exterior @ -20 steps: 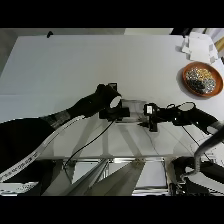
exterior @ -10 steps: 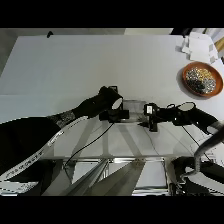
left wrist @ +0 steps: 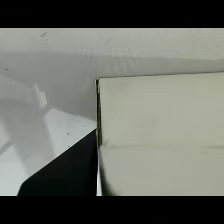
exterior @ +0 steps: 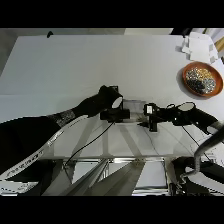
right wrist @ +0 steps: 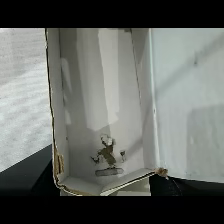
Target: Fold the box and place the chain.
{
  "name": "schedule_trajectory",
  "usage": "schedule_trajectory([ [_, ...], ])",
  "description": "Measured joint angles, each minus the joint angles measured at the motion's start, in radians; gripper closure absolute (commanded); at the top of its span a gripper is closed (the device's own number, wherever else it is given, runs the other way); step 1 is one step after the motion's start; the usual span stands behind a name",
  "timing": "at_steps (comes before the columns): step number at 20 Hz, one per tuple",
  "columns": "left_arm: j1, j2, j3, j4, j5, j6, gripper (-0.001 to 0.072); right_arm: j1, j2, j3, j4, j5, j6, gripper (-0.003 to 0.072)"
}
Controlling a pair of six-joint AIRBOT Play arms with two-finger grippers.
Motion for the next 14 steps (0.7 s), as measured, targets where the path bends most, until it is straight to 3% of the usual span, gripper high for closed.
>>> schedule_trajectory([
  [6,0.038,-0.004,0.049,0.003,-0.069,0.045,0.0512,0.000,0.000,0.000,0.000,0.001,0.000,0.0274],
  [8,0.038,-0.016,0.054,-0.006,-0.075,0.049,0.0616,0.000,0.000,0.000,0.000,0.001,0.000,0.0274],
  [14,0.028,-0.051,0.059,-0.034,-0.082,0.064,0.0686,0.000,0.000,0.000,0.000,0.002,0.000,0.0274],
])
